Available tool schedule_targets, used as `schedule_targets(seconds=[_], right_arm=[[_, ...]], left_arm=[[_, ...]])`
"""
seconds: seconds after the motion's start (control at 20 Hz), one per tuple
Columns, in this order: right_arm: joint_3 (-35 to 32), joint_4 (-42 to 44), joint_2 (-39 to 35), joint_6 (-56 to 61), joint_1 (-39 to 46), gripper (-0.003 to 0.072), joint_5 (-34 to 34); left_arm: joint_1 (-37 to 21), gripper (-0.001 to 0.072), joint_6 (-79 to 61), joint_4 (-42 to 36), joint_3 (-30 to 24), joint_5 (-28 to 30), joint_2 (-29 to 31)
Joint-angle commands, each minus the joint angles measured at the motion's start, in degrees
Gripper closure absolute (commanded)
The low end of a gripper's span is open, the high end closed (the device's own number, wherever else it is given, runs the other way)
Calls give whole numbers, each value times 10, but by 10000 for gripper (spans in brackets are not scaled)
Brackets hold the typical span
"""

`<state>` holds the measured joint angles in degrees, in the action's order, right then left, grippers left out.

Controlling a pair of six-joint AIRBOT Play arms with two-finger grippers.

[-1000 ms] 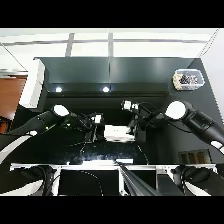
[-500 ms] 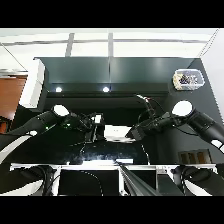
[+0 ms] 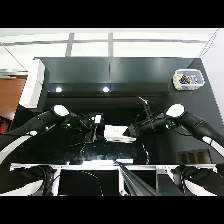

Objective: Fold the box and place the chain.

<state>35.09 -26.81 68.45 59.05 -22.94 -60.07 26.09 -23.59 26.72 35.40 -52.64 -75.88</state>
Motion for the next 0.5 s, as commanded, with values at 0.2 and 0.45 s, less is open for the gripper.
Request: schedule_targets(seconds=[0.2,0.45], right_arm=[[-1,-47,16,14,-1,677,5],[41,-50,-9,-9,37,678,-75]], left_arm=[[0,244,0,0,0,0,0],[0,243,0,0,0,0,0]])
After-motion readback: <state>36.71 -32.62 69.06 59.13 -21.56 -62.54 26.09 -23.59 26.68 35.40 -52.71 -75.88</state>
